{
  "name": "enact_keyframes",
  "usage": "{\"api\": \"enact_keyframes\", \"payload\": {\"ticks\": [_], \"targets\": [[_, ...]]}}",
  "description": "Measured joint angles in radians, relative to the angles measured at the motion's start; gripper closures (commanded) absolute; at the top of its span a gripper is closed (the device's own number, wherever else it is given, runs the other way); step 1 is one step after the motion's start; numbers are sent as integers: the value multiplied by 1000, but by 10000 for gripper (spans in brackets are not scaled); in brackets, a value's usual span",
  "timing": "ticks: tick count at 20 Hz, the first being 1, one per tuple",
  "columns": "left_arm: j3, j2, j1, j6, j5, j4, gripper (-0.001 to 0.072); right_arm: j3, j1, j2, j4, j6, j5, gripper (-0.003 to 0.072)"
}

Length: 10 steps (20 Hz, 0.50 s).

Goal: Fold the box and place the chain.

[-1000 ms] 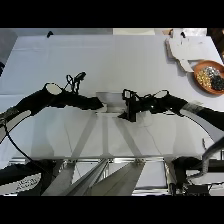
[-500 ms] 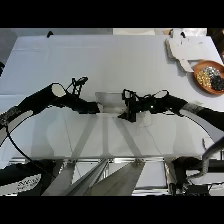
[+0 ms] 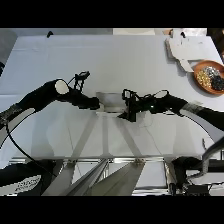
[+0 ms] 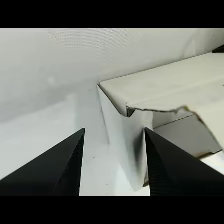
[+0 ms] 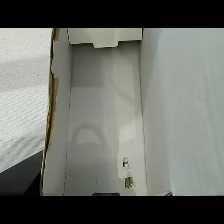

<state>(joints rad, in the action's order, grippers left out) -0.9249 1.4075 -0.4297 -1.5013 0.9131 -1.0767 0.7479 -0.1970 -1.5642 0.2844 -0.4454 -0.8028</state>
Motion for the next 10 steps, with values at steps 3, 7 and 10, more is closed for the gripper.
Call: {"api": "enact_keyframes", "payload": {"ticks": [3, 7, 10], "targets": [[-53, 27, -31, -103, 54, -120, 316, 0, 0, 0, 0, 0, 0, 167], [-105, 85, -78, -194, 101, -205, 316, 0, 0, 0, -1, 0, -1, 167], [-161, 134, -117, -261, 124, -250, 317, 0, 0, 0, 0, 0, -1, 167]]}}
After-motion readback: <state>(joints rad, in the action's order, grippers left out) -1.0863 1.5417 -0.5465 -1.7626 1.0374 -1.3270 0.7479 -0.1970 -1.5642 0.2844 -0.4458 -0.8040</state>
